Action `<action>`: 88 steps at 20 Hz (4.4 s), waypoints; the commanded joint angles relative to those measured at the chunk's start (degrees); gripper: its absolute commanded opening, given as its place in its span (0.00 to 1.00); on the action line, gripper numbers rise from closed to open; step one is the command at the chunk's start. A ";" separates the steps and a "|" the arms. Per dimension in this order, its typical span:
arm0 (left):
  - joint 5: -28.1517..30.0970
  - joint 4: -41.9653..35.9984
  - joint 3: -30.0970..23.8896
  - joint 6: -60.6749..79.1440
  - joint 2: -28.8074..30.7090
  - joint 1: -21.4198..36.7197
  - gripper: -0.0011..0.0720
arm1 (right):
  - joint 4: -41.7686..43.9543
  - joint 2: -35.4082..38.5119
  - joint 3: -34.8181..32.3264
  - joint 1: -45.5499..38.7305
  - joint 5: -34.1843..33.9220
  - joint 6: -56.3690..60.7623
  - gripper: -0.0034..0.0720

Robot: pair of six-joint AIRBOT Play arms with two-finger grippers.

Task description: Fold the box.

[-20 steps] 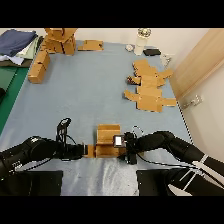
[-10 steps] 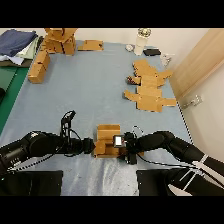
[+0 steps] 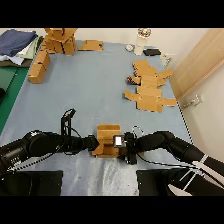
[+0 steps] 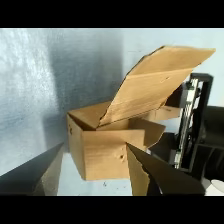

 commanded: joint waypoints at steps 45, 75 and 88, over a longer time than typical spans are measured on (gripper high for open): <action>-27.82 31.06 29.49 -28.09 -32.79 -15.80 0.41 | 0.02 0.02 0.00 -0.02 0.02 0.02 0.79; -32.06 30.58 29.75 -28.85 -25.77 -14.27 0.82 | 0.02 0.02 0.00 -0.02 0.02 0.02 0.79; -27.56 31.06 29.73 -29.31 -33.18 -14.73 0.54 | 0.02 0.00 0.00 -0.02 0.02 0.02 0.79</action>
